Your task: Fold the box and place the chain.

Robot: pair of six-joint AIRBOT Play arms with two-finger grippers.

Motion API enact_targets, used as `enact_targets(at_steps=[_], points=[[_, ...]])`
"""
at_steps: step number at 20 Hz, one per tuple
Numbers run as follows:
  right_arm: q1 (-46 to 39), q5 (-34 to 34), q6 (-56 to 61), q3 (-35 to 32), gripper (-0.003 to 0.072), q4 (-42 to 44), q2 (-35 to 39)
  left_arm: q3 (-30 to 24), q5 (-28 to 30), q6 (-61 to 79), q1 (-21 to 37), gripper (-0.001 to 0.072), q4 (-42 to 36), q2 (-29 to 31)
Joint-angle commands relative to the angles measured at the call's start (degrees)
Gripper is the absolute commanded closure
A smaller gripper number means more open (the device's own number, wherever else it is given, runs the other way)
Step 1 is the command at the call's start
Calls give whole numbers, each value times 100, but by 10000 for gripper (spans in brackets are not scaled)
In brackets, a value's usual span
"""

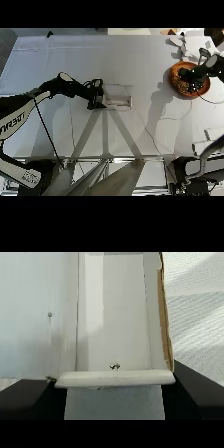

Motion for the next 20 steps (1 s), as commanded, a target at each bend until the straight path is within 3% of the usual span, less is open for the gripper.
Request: enact_targets(at_steps=[1, 4, 11, 15, 20], points=[[81, 476, -271, 35, 681, -398, 590, -2, 0, 0, 0, 496, 2, 2], [286, 1095, -892, 35, 681, -439, 1285, -2, 2, 0, 0, 496, 2, 2], [1257, 2621, -898, 31, 681, -439, 2352, -2, 0, 0, 0, 496, 2, 2], [2006, 2846, -595, 31, 681, -437, 2496, -2, 0, 0, 0, 496, 2, 2], [2889, 2590, -240, 31, 680, -431, 2494, -2, 0, 0, 0, 496, 2, 2]])
